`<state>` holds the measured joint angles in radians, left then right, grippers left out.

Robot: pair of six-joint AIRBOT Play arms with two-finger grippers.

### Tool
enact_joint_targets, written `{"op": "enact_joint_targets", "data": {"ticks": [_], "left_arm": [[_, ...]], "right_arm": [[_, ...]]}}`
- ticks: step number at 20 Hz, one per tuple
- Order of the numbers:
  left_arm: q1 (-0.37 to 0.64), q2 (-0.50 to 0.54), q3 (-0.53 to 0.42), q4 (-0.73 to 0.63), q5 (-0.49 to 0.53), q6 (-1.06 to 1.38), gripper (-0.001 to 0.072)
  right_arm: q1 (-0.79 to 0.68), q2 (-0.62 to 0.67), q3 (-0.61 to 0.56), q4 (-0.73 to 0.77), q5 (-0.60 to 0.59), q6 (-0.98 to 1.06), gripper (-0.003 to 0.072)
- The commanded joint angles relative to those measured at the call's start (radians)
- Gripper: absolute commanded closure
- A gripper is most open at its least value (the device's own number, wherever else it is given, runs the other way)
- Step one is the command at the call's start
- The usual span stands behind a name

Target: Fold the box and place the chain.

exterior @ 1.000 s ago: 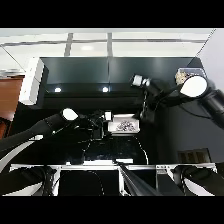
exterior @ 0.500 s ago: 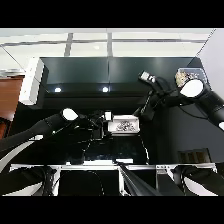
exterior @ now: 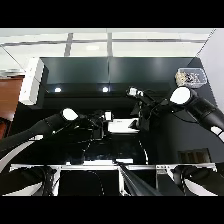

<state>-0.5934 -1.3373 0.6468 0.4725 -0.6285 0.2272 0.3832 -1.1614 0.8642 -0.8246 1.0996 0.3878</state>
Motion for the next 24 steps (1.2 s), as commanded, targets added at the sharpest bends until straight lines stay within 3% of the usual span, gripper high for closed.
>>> {"op": "enact_joint_targets", "data": {"ticks": [1,10,11,13,15,16,24], "left_arm": [[0.000,-0.001,0.001,0.000,0.000,0.000,0.0379],[0.000,-0.001,0.001,0.000,0.000,0.000,0.0379],[0.000,-0.001,0.001,0.000,0.000,0.000,0.0379],[0.000,-0.001,0.001,0.000,0.000,0.000,0.0379],[0.000,-0.001,0.001,0.000,0.000,0.000,0.0379],[0.000,-0.001,0.001,0.000,0.000,0.000,0.0379],[0.000,-0.001,0.001,0.001,0.000,0.000,0.0379]], "right_arm": [[0.010,-0.001,-0.001,-0.007,0.021,-0.068,0.0009],[0.010,-0.014,-0.023,-0.048,-0.032,-0.080,0.0009],[0.010,-0.017,-0.023,-0.048,-0.032,-0.080,0.0049],[0.010,-0.018,-0.023,-0.047,-0.031,-0.079,0.0244],[0.010,-0.018,-0.023,-0.047,-0.030,-0.079,0.0317],[0.010,-0.018,-0.024,-0.047,-0.027,-0.079,0.0498],[0.010,-0.018,-0.024,-0.047,-0.010,-0.079,0.0481]]}}
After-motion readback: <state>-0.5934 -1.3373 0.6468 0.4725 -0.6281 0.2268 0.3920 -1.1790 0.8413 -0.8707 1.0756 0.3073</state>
